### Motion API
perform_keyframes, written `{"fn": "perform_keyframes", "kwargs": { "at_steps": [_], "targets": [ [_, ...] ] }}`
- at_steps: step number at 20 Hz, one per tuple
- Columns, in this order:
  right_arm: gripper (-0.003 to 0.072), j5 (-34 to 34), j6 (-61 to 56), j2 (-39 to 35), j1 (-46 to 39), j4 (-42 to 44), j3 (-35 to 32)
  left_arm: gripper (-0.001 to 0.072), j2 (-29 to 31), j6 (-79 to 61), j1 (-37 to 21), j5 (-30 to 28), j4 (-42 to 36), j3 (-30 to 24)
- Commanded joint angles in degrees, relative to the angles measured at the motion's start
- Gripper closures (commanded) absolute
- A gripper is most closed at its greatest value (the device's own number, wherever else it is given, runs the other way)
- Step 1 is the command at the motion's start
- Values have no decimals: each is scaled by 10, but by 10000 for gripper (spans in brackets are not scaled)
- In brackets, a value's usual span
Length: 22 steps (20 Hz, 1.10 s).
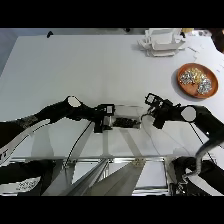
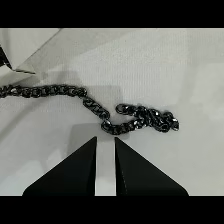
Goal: Fold the box and place the chain.
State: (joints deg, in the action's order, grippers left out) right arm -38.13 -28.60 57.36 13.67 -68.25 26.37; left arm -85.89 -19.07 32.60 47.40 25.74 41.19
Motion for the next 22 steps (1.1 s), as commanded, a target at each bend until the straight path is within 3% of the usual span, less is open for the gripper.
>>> {"fn": "perform_keyframes", "kwargs": {
  "at_steps": [1,9,22],
  "targets": [
    [550,20,2,28,0,9,0,460,0,0,0,0,0,0],
    [550,41,4,61,43,10,0,460,0,0,0,0,0,0],
    [552,38,-6,29,33,-22,8,460,0,0,0,0,0,0]
  ]
}}
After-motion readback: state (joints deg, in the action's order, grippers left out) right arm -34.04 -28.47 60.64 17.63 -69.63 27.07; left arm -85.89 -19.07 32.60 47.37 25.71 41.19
